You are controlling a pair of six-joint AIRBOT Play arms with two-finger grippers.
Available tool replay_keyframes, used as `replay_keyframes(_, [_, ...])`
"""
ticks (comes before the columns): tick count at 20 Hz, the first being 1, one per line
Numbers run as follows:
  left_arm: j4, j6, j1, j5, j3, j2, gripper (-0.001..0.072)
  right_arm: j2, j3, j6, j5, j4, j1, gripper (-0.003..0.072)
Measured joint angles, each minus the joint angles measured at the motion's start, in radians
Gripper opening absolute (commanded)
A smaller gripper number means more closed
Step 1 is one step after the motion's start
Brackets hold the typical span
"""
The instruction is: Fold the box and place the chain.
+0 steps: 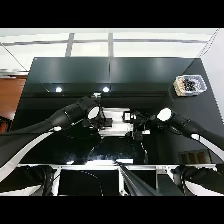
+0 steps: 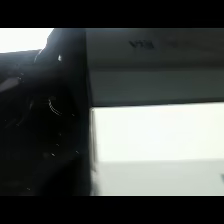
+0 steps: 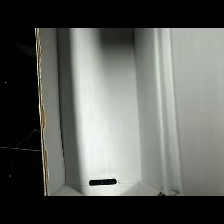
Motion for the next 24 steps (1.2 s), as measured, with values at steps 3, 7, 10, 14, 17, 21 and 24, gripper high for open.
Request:
replay_keyframes(3, [0.001,0.000,0.000,-0.001,0.014,-0.001,0.0407,0.000,0.000,0.000,0.000,0.000,0.000,0.0496])
replay_keyframes(7, [0.003,0.000,0.000,-0.029,0.023,-0.018,0.0403,0.000,0.000,0.001,0.000,0.001,0.000,0.0495])
replay_keyframes(10, [0.003,0.000,0.000,-0.042,0.025,-0.031,0.0266,0.000,0.000,0.001,0.000,0.001,0.000,0.0496])
replay_keyframes(14, [0.003,-0.001,0.000,-0.048,0.026,-0.039,0.0026,0.000,0.000,0.001,0.000,0.001,0.000,0.0495])
replay_keyframes(17, [0.003,0.003,0.000,-0.050,0.026,-0.040,0.0026,0.000,0.000,0.002,0.000,0.002,0.000,0.0496])
replay_keyframes(21, [0.003,0.013,0.001,-0.051,0.026,-0.042,0.0026,0.000,0.000,0.013,0.004,0.000,0.000,0.0652])
replay_keyframes(24, [0.007,0.019,0.001,-0.057,0.029,-0.042,0.0026,0.019,0.008,0.068,0.024,-0.054,-0.001,0.0650])
